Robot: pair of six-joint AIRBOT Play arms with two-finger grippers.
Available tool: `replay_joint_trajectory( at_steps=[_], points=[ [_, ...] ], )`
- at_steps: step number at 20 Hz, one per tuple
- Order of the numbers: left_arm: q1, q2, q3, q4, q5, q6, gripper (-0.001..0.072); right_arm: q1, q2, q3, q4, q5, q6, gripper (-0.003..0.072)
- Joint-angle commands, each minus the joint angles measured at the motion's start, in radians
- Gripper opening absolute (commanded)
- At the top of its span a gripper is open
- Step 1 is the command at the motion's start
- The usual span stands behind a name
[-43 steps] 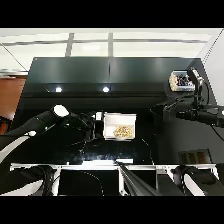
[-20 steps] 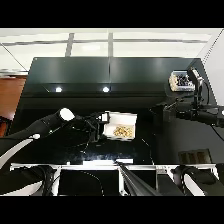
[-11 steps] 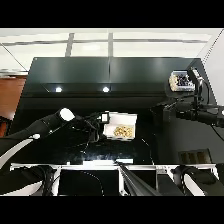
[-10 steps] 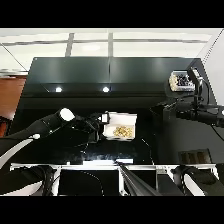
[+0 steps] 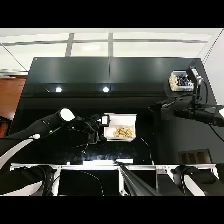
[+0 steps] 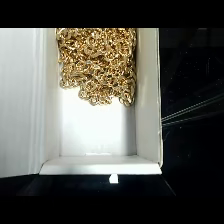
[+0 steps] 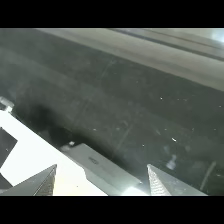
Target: Fold the box and place the chain.
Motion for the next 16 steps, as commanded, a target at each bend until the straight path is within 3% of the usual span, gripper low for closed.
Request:
replay_joint_trajectory(
  at_steps=[1,4,6,8,11,13,16],
  points=[
    [-0.001,-0.001,0.001,-0.001,0.007,0.002,0.0455,0.085,-0.052,0.003,0.004,-0.133,0.087,0.0719],
    [-0.001,-0.001,0.001,-0.001,0.007,0.002,0.0458,0.21,-0.171,0.029,0.005,-0.275,0.087,0.0717],
    [-0.001,-0.001,0.001,-0.003,0.007,0.002,0.0462,0.241,-0.253,0.048,0.0,-0.282,0.076,0.0712],
    [-0.001,-0.001,0.001,-0.003,0.007,0.002,0.0462,0.253,-0.286,0.054,0.003,-0.211,-0.051,0.0711],
    [-0.001,-0.001,0.001,-0.003,0.008,0.002,0.0462,0.252,-0.286,0.07,-0.002,0.068,-0.43,0.0711],
    [-0.001,-0.001,0.001,-0.003,0.008,0.002,0.0462,0.254,-0.286,0.074,-0.007,0.132,-0.454,0.0711],
    [-0.001,-0.001,0.001,-0.003,0.008,0.002,0.0462,0.298,-0.286,0.074,-0.127,0.141,-0.453,0.0712]
  ],
)
